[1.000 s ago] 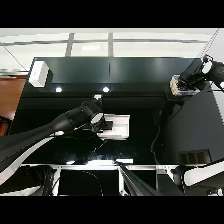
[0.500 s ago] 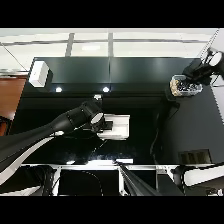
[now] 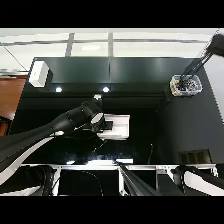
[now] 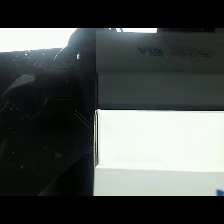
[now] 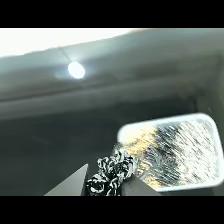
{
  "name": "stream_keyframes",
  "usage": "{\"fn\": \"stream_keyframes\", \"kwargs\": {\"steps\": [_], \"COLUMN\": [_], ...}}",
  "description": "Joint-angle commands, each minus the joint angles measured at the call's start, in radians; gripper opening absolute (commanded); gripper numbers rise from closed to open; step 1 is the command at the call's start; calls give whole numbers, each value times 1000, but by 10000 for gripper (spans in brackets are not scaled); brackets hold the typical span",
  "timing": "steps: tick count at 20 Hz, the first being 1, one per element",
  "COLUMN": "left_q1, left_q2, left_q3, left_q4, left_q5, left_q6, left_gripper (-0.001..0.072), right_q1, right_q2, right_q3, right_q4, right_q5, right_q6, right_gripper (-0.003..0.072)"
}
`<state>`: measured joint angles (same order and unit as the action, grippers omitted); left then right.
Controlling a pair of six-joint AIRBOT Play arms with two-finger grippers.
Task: Fold the box and place the chain.
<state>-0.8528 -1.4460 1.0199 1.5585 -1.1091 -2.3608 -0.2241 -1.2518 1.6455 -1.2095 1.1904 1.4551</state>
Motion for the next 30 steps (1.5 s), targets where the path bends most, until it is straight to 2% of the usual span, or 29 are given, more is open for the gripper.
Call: {"fn": "stream_keyframes", "kwargs": {"steps": [1, 6, 9, 15, 19, 25, 30], "left_q1": [0, 0, 0, 0, 0, 0, 0], "left_q2": [0, 0, 0, 0, 0, 0, 0], "left_q3": [0, 0, 0, 0, 0, 0, 0], "left_q4": [0, 0, 0, 0, 0, 0, 0], "left_q5": [0, 0, 0, 0, 0, 0, 0], "left_q6": [0, 0, 0, 0, 0, 0, 0], "left_gripper": [26, 27, 27, 27, 27, 27, 27], "right_q1": [0, 0, 6, 148, 249, 401, 420], "right_q2": [85, 111, 148, 220, 228, 229, 229], "right_q3": [101, 258, 274, 208, 153, 90, 82], "right_q4": [103, 294, 419, 441, 450, 481, 509], "right_q5": [86, 127, 204, 276, 367, 380, 396], "right_q6": [-43, -59, -104, -152, -160, -158, -153], "right_gripper": [8, 8, 8, 7, 7, 7, 7]}}
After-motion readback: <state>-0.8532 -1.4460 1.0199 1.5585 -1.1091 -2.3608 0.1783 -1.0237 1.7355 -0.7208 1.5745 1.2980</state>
